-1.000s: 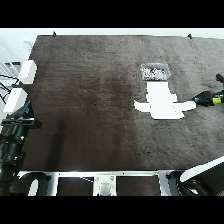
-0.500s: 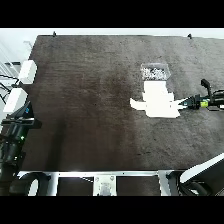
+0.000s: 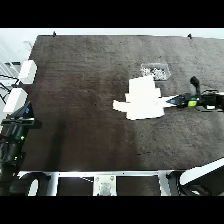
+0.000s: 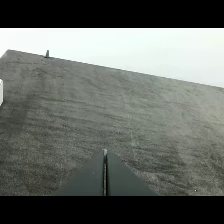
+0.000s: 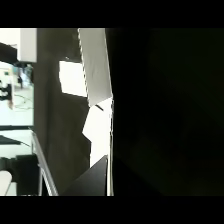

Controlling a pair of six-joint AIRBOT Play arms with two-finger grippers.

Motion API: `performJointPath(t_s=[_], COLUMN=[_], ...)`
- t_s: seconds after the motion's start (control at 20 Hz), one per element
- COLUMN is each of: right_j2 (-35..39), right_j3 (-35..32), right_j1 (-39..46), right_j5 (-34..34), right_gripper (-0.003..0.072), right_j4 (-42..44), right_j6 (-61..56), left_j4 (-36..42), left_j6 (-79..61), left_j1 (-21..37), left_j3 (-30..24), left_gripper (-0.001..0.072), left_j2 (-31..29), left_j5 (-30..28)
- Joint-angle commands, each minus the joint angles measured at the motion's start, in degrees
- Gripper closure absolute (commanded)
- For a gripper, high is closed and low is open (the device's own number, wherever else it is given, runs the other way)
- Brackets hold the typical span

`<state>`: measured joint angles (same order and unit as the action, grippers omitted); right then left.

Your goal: Fold the box and place the chain.

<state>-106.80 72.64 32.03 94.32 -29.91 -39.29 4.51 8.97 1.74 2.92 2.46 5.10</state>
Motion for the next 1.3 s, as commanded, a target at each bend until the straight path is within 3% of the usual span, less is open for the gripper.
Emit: performJointPath(t_s=[0.0, 0.1, 0.3, 0.5, 0.65, 1.2, 1.25], right_j2=[6.69, 8.41, 8.57, 8.55, 7.56, 7.54, 7.56], right_j3=[-12.59, -16.65, -16.87, -14.08, -10.75, -10.58, -10.58], right_j1=[-8.2, -14.82, -28.87, -36.28, -36.85, -37.31, -37.31], right_j5=[-9.25, -13.22, -25.46, -40.13, -41.31, -44.46, -44.63], right_gripper=[0.0676, 0.0675, 0.0676, 0.0677, 0.0676, 0.0677, 0.0677], right_j4=[9.7, 15.61, 23.34, 21.4, 18.23, 12.74, 12.85], right_j6=[1.44, 2.62, 2.73, 2.69, 2.08, 4.04, 4.04], left_j4=[0.0, -0.02, -0.02, -0.02, 0.0, -0.07, -0.48], left_j6=[0.0, 0.0, 0.0, 0.0, 0.0, -0.5, -1.18], left_j1=[0.02, 0.02, 0.02, 0.02, 0.02, 0.02, 0.02], left_j3=[-0.02, -0.02, -0.02, -0.02, -0.02, -0.02, -0.02], left_gripper=[0.0689, 0.0689, 0.0689, 0.0689, 0.0689, 0.0687, 0.0566], left_j2=[0.0, 0.0, 0.0, 0.0, 0.0, 0.0, 0.0], left_j5=[0.0, -0.02, -0.02, 0.0, 0.0, 0.52, 1.75])
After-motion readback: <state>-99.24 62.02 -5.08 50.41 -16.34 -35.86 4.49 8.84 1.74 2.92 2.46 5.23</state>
